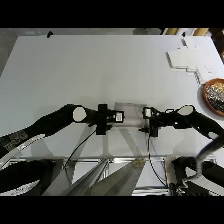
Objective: Fold the box and place the chain.
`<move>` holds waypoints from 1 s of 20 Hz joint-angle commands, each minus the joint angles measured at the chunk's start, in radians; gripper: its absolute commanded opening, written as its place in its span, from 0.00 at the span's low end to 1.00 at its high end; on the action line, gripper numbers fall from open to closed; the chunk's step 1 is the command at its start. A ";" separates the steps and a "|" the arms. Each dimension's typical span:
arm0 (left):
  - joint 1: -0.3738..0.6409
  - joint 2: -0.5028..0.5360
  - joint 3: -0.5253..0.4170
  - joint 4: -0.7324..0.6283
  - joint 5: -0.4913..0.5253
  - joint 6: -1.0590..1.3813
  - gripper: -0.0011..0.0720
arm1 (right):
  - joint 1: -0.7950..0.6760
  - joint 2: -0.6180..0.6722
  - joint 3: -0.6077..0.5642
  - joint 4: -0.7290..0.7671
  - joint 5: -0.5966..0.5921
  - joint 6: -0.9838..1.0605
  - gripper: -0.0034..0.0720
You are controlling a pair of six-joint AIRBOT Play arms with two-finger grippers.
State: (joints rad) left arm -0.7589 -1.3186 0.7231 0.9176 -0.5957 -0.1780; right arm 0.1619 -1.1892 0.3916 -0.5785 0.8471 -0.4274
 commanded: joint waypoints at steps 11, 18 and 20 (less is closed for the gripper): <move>-0.018 0.010 0.000 0.007 -0.097 -0.021 0.39 | 0.000 0.001 0.000 0.000 0.002 0.000 0.58; 0.042 0.137 0.000 0.102 -0.249 -0.300 0.41 | 0.000 0.001 0.000 0.000 0.002 0.000 0.58; 0.063 0.174 0.000 0.133 -0.292 -0.353 0.56 | 0.000 0.001 0.000 0.000 0.002 0.000 0.58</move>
State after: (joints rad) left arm -0.7235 -1.1954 0.7231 0.9981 -0.8181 -0.4194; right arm 0.1619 -1.1892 0.3912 -0.5766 0.8474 -0.4271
